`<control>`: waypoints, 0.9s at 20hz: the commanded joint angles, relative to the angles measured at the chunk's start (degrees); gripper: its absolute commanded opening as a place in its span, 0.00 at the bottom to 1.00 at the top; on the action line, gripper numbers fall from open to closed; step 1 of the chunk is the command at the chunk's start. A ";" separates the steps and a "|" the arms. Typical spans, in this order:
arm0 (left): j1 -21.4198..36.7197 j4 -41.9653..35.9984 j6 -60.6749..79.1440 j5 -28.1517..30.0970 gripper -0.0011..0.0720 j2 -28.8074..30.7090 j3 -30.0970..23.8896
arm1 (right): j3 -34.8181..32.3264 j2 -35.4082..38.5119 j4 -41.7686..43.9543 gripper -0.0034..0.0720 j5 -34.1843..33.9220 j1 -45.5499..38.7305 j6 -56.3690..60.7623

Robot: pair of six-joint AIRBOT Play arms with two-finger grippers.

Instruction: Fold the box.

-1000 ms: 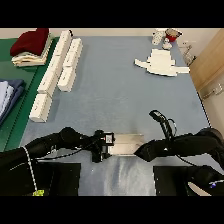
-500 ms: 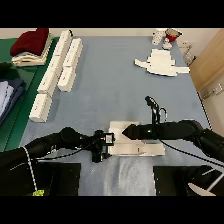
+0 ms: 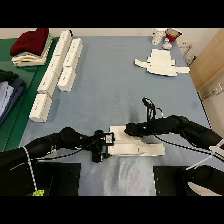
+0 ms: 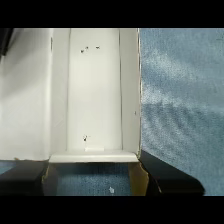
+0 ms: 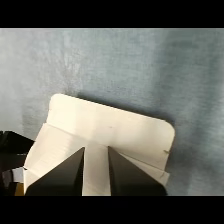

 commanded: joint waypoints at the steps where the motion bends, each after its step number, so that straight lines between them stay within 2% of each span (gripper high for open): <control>1: 0.00 0.02 0.07 0.00 0.73 0.04 0.02 | 0.04 -0.57 -0.31 0.35 0.24 -0.09 -0.33; 7: 0.00 0.02 0.07 0.00 0.73 0.04 0.02 | 0.04 2.36 -0.33 0.35 -0.70 -0.11 -3.54; 11: 0.00 0.02 0.07 0.00 0.73 0.04 0.02 | 0.04 10.80 -4.50 0.35 -5.05 -0.15 -7.21; 13: 0.00 0.02 0.07 0.00 0.73 0.04 0.02 | 0.04 15.65 -7.78 0.35 -9.35 -0.04 -10.27; 18: 0.00 0.02 0.07 0.00 0.73 0.04 0.02 | -0.72 24.83 -9.16 0.35 -25.79 0.33 -21.29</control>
